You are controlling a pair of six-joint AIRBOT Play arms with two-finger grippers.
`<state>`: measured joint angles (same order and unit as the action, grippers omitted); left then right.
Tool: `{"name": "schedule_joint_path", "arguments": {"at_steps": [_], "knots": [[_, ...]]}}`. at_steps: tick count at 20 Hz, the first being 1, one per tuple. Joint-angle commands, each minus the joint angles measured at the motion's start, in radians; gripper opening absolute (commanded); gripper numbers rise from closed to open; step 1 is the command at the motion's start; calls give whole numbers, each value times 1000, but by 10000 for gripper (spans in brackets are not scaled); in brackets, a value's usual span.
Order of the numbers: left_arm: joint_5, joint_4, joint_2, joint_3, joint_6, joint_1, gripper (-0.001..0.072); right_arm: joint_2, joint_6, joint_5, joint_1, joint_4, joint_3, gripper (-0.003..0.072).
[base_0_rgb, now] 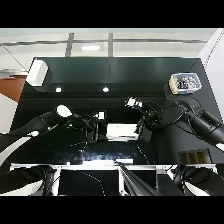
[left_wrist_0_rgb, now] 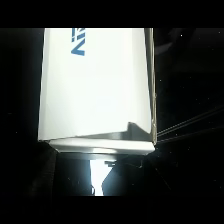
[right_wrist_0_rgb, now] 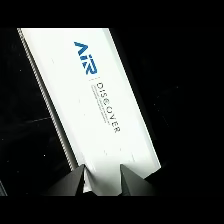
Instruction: Fold the box and place the chain.
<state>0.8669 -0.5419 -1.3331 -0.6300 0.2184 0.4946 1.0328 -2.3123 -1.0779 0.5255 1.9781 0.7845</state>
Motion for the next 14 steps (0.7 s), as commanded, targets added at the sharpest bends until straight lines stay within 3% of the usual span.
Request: {"name": "schedule_joint_path", "arguments": {"at_steps": [1,14], "knots": [[0,0,0,0,0,0,329,1,0,-7,0,2,-2,256],[0,0,0,0,0,0,329,24,0,20,54,-1,-2,256]]}}
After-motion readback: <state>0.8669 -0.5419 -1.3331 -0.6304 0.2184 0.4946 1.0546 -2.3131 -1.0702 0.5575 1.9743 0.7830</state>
